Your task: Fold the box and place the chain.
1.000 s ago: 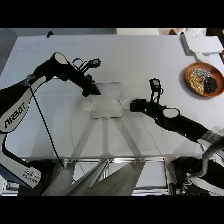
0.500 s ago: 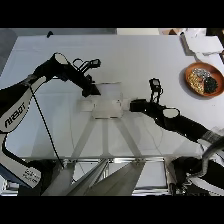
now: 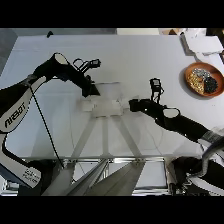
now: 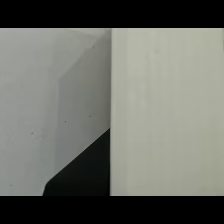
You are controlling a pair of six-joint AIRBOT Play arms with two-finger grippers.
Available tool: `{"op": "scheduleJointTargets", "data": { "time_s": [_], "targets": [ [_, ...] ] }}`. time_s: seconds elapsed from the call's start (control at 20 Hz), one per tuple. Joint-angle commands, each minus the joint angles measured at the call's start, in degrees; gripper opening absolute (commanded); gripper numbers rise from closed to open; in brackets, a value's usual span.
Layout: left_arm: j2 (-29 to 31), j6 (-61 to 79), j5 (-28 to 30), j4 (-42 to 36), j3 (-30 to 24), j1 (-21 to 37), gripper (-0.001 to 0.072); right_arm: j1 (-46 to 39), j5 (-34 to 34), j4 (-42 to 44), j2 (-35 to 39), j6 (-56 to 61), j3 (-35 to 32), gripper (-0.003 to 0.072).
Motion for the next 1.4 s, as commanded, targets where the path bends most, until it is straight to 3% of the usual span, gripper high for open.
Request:
{"op": "scheduleJointTargets", "data": {
  "time_s": [0.0, 0.25, 0.4, 0.5, 0.6, 0.75, 0.85, 1.05, 1.2, 1.35],
  "targets": [
    [1.09, -1.57, -0.11, -0.02, 0.02, 0.17, 0.0002, -0.2, 0.39, 0.59, 1.73, 2.56, 0.46, 0.0503],
    [12.35, -8.94, -3.3, 11.65, 0.0, 0.57, -0.0002, -7.82, 0.2, -2.03, 11.39, 2.29, 0.7, 0.0496],
    [20.28, -9.4, -4.59, 6.12, -0.22, 3.08, -0.0005, -14.03, 1.57, -5.53, 17.25, 2.29, 0.68, 0.0496],
    [23.32, -6.36, -1.88, -0.33, -2.78, 4.83, -0.0004, -17.53, 3.32, -7.54, 20.06, 2.32, 0.68, 0.0496],
    [23.17, -2.95, -1.46, -5.92, -6.97, 5.55, -0.0001, -20.09, 5.7, -8.11, 21.53, 2.32, 0.68, 0.0496],
    [20.7, 4.48, -1.29, -6.56, -12.11, 3.93, 0.0001, -21.88, 8.83, -9.79, 21.59, 2.32, 0.68, 0.0495],
    [18.32, 6.34, -0.98, -6.25, -12.5, 2.43, 0.0003, -21.88, 9.86, -11.52, 21.59, 2.32, 0.68, 0.0495],
    [15.61, 10.01, 6.23, -6.03, -12.5, 0.02, 0.0005, -21.86, 11.19, -12.13, 21.59, 2.34, 0.68, 0.0495],
    [14.45, 19.61, 8.0, -2.69, -12.5, -0.81, 0.0, -21.88, 11.15, -12.13, 21.59, 2.34, 0.68, 0.0495],
    [12.55, 20.22, 8.63, -2.78, -12.5, -0.85, 0.0002, -21.88, 11.17, -12.13, 21.59, 2.34, 0.68, 0.0495]
  ]
}}
